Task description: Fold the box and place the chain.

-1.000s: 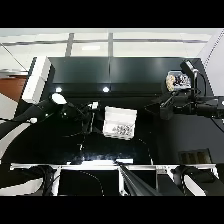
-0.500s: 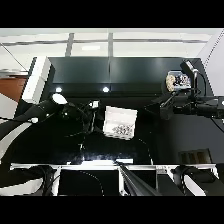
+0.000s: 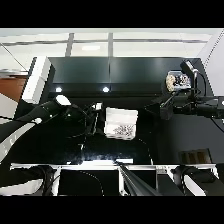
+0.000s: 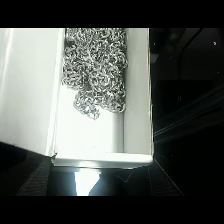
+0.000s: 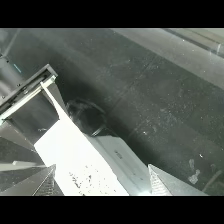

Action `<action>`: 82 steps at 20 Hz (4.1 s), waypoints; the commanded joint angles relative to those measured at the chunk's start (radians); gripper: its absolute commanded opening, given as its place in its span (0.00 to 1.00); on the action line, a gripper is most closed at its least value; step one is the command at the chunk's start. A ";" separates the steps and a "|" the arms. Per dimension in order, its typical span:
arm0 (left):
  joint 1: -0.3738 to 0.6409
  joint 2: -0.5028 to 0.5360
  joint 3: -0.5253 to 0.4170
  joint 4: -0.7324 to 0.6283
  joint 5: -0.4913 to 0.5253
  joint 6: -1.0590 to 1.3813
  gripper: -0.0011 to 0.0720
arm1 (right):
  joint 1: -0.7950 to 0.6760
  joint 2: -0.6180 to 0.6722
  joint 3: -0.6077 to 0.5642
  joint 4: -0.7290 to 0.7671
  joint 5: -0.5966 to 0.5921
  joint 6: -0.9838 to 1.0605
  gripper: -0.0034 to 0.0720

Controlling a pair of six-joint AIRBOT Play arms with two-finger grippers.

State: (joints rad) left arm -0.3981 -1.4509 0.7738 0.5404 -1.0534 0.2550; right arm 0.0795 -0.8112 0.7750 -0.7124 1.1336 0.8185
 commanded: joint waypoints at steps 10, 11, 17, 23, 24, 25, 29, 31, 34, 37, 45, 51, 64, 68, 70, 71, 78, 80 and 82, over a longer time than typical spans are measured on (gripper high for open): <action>-0.025 0.000 0.000 0.028 0.046 -0.027 0.68 | 0.000 -0.001 0.001 -0.003 -0.004 0.003 0.97; -0.025 0.000 0.000 0.028 0.047 -0.027 0.67 | 0.001 -0.003 0.001 -0.021 -0.021 0.046 0.97; -0.027 0.000 0.000 0.028 0.050 -0.029 0.67 | 0.091 -0.119 0.002 -0.105 -0.277 0.167 0.97; -0.038 0.000 0.000 0.042 0.060 -0.039 0.67 | 0.209 -0.303 0.002 -0.108 -0.352 0.103 0.97; -0.038 0.000 0.000 0.042 0.060 -0.039 0.68 | 0.218 -0.303 0.002 -0.107 -0.314 0.071 0.97; -0.038 0.000 0.000 0.042 0.060 -0.039 0.68 | 0.225 -0.303 0.002 -0.108 -0.268 0.050 0.97; -0.038 0.000 0.000 0.042 0.060 -0.039 0.68 | 0.228 -0.303 0.002 -0.104 -0.070 -0.037 0.97; -0.038 0.000 0.000 0.042 0.060 -0.039 0.67 | 0.228 -0.301 0.002 -0.080 -0.002 -0.111 0.97; -0.038 0.000 0.000 0.042 0.059 -0.039 0.68 | 0.228 -0.301 0.014 -0.067 0.088 -0.182 0.97; -0.038 0.000 0.000 0.042 0.059 -0.039 0.68 | 0.228 -0.292 0.037 -0.070 0.130 -0.205 0.97; -0.038 0.000 0.000 0.043 0.059 -0.039 0.68 | 0.228 -0.201 -0.053 -0.170 -0.035 -0.294 0.92; -0.038 0.000 0.000 0.043 0.059 -0.039 0.68 | 0.186 -0.182 0.044 0.018 -0.126 -0.396 0.98; -0.038 0.000 0.000 0.043 0.059 -0.039 0.68 | 0.146 -0.193 -0.126 0.080 -0.109 -0.397 0.98; -0.038 0.000 0.000 0.043 0.059 -0.039 0.68 | 0.146 -0.193 -0.126 0.072 -0.089 -0.405 0.98; -0.038 0.000 0.000 0.043 0.059 -0.039 0.68 | 0.146 -0.193 -0.126 0.077 -0.055 -0.407 0.98; -0.038 0.000 0.000 0.043 0.059 -0.039 0.68 | 0.146 -0.193 -0.125 0.076 -0.017 -0.419 0.98; -0.038 0.000 0.000 0.043 0.059 -0.039 0.68 | 0.234 -0.193 -0.125 -0.027 -0.005 -0.433 0.98; -0.038 0.000 0.000 0.043 0.059 -0.039 0.68 | 0.261 -0.193 -0.125 -0.064 -0.021 -0.433 0.98; -0.038 0.000 0.000 0.043 0.059 -0.039 0.68 | 0.273 -0.193 -0.125 -0.104 -0.032 -0.433 0.98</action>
State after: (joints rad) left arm -0.4358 -1.4506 0.7738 0.5827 -0.9947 0.2161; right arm 0.3244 -1.0035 0.6498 -0.7540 1.1248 0.3870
